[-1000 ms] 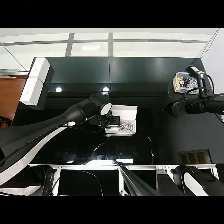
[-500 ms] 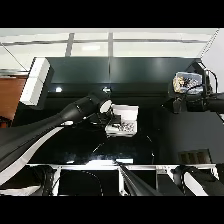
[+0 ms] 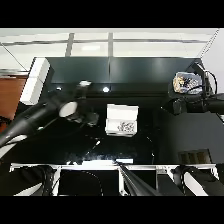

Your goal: Fold the box and place the chain.

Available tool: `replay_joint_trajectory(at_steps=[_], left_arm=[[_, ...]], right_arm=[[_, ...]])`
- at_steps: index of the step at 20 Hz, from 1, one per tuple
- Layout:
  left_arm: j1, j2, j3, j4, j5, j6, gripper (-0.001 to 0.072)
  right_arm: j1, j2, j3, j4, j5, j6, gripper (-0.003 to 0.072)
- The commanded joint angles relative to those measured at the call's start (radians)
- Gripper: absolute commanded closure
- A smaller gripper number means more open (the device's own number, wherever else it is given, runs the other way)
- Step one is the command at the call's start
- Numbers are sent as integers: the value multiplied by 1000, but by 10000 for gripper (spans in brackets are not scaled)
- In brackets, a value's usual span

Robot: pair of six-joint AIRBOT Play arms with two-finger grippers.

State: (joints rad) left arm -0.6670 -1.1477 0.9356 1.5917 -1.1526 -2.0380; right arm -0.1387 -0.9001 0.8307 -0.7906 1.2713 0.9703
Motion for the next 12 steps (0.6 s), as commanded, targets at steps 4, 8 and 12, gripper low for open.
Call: replay_joint_trajectory(at_steps=[4,8,12], left_arm=[[352,150,-421,-968,341,1072,132],[355,62,-420,-1202,188,1809,-5],[312,2,-413,-1199,213,2283,-1]], right_arm=[[1,1,1,2,4,40,252],[1,1,1,1,5,40,252],[1,1,1,1,6,40,253]])
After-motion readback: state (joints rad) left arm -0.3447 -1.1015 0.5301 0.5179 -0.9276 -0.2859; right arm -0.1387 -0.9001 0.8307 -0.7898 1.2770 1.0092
